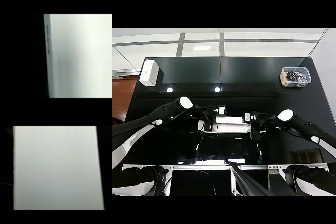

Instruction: Fold the box and place the chain.

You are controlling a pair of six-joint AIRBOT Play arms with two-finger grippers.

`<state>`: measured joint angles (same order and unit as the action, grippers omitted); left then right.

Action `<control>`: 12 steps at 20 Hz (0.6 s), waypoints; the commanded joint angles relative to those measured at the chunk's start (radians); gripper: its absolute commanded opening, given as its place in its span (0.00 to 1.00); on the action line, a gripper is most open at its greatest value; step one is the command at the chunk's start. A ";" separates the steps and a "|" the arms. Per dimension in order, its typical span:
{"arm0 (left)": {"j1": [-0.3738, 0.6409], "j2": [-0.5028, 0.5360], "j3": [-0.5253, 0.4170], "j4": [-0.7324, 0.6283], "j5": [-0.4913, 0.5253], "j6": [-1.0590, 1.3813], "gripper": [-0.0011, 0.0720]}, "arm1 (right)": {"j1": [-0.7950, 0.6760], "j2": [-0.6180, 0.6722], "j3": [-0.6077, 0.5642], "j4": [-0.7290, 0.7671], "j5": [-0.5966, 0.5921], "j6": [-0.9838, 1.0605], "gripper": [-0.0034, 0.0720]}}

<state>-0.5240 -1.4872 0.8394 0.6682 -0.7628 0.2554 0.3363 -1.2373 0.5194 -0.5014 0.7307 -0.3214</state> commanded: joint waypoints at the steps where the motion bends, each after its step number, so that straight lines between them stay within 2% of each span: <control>1: 0.000 -0.001 0.000 0.000 0.000 0.000 0.05 | 0.001 -0.003 0.002 -0.035 0.007 0.033 0.99; 12: 0.000 -0.001 0.000 0.000 0.000 0.000 0.05 | 0.026 -0.006 0.002 -0.055 -0.036 0.068 0.98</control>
<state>-0.5240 -1.4872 0.8394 0.6682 -0.7624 0.2554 0.3500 -1.2419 0.5209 -0.5388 0.7120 -0.2676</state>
